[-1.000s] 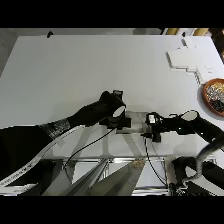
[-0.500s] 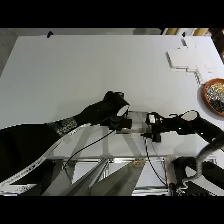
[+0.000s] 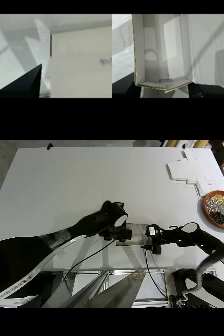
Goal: Fold the box and place the chain.
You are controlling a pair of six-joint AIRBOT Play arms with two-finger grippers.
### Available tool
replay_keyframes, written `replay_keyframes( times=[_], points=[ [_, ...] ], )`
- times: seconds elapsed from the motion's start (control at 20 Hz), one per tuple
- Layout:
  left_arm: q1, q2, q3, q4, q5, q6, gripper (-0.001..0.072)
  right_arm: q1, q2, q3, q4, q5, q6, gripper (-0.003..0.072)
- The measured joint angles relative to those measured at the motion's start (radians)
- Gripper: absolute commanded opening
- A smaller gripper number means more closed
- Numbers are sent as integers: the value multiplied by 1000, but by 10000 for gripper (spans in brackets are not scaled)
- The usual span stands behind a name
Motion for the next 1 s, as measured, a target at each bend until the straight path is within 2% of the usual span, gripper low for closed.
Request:
replay_keyframes(
  times=[0.4,0.45,0.5,0.65,0.8,0.85,1.0],
  points=[
    [71,271,-24,-4,-80,382,415,0,0,0,0,0,2,403],
    [79,309,-46,-6,-74,436,423,0,0,0,0,0,2,403],
    [91,344,-76,-9,-56,495,481,0,0,0,0,0,2,403],
    [154,449,-232,-56,52,768,498,0,0,0,0,0,2,403],
    [245,516,-443,-187,266,1155,497,0,0,0,0,0,2,403],
    [274,525,-511,-243,354,1314,498,0,0,0,0,0,2,403],
    [328,498,-643,-391,499,1787,516,0,0,0,0,0,2,403]
  ],
)
